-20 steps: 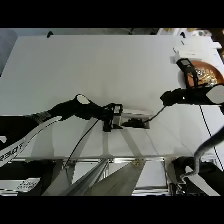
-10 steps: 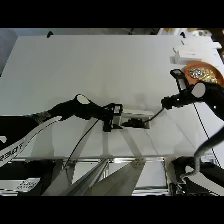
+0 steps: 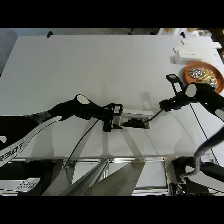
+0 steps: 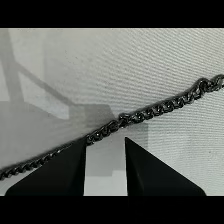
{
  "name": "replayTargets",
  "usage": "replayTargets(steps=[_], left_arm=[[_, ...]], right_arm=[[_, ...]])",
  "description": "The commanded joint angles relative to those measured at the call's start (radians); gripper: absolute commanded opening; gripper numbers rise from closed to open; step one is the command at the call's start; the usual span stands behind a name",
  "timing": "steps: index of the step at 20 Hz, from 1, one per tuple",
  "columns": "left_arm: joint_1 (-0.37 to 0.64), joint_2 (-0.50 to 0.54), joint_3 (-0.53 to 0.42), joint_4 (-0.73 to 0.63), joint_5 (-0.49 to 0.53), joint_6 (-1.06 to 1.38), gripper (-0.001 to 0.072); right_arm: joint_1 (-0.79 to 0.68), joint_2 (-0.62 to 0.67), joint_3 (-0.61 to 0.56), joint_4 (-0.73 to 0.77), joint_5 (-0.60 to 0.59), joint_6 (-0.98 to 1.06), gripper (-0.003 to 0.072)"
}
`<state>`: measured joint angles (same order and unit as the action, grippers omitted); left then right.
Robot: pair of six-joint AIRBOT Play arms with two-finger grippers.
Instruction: Fold the box and place the chain.
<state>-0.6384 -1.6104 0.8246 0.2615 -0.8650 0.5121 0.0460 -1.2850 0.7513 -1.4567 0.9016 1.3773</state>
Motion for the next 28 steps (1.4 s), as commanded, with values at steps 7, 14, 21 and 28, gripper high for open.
replayTargets(steps=[7, 14, 21, 28], left_arm=[[0.001, 0.000, 0.000, 0.000, 0.000, 0.000, 0.0185], [0.001, 0.000, 0.000, 0.000, 0.000, 0.000, 0.0185], [0.001, 0.000, 0.000, 0.000, 0.000, 0.000, 0.0185], [0.001, 0.000, 0.000, 0.000, 0.000, 0.000, 0.0185]], right_arm=[[0.000, -0.003, -0.035, -0.028, -0.055, 0.001, 0.0020], [0.000, 0.258, -0.035, 0.017, 0.093, -0.042, 0.0018], [0.000, 0.484, -0.035, 0.463, 0.502, -0.317, 0.0019], [0.000, 0.486, -0.035, 0.765, 0.518, -0.396, 0.0021]])
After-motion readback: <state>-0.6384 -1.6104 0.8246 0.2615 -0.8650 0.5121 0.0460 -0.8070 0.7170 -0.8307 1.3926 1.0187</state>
